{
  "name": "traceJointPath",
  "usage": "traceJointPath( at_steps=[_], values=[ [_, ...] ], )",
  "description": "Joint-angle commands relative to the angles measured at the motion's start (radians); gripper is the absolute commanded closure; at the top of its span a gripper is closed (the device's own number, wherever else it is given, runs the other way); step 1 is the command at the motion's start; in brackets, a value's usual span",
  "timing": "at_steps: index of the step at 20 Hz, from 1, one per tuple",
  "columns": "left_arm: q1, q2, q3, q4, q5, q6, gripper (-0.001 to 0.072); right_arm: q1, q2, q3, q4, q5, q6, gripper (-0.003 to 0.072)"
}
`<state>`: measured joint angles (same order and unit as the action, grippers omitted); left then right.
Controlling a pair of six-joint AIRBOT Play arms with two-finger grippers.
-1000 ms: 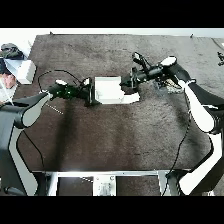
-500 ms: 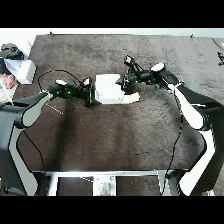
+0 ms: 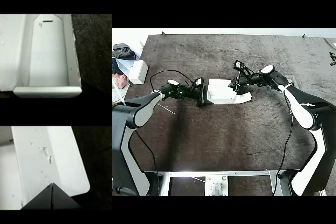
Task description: Fold the box and place the chain.
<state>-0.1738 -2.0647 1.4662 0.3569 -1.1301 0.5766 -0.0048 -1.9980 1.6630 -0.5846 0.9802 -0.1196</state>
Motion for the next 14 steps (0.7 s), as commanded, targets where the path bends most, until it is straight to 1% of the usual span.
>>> traceJointPath(
  at_steps=[1, 3, 5, 7, 8, 9, 10, 11, 12, 14],
  values=[
    [0.0, 0.0, 0.0, 0.0, 0.0, 0.0, 0.0236, -0.001, 0.043, 0.001, -0.003, 0.0, 0.001, 0.0704],
    [0.0, 0.0, 0.0, 0.0, 0.0, 0.0, 0.0236, -0.003, 0.1, 0.001, -0.004, 0.01, 0.001, 0.0704],
    [0.0, 0.0, 0.0, 0.0, 0.0, 0.0, 0.0236, -0.013, 0.163, 0.001, -0.008, 0.048, 0.006, 0.0703],
    [0.0, 0.0, 0.0, 0.0, 0.0, 0.0, 0.0236, -0.024, 0.219, 0.001, -0.072, 0.098, 0.012, 0.0703],
    [0.0, 0.0, 0.0, 0.0, 0.0, 0.0, 0.0236, -0.028, 0.236, 0.001, -0.122, 0.129, 0.012, 0.0664],
    [0.0, 0.0, 0.0, 0.0, 0.0, 0.0, 0.0236, -0.031, 0.239, 0.001, -0.177, 0.16, 0.012, 0.0463],
    [0.0, 0.0, 0.0, 0.0, 0.0, 0.0, 0.0236, -0.03, 0.235, -0.004, -0.245, 0.182, 0.012, 0.0196],
    [0.0, 0.0, 0.0, 0.0, 0.0, 0.0, 0.0236, -0.028, 0.227, -0.017, -0.298, 0.187, 0.012, 0.0091],
    [0.0, 0.0, 0.0, 0.0, 0.0, 0.0, 0.0236, -0.027, 0.212, -0.031, -0.33, 0.187, 0.011, 0.0092],
    [0.0, 0.0, 0.0, 0.0, 0.0, 0.0, 0.0236, -0.027, 0.177, -0.058, -0.335, 0.187, 0.011, 0.0093]
  ],
)
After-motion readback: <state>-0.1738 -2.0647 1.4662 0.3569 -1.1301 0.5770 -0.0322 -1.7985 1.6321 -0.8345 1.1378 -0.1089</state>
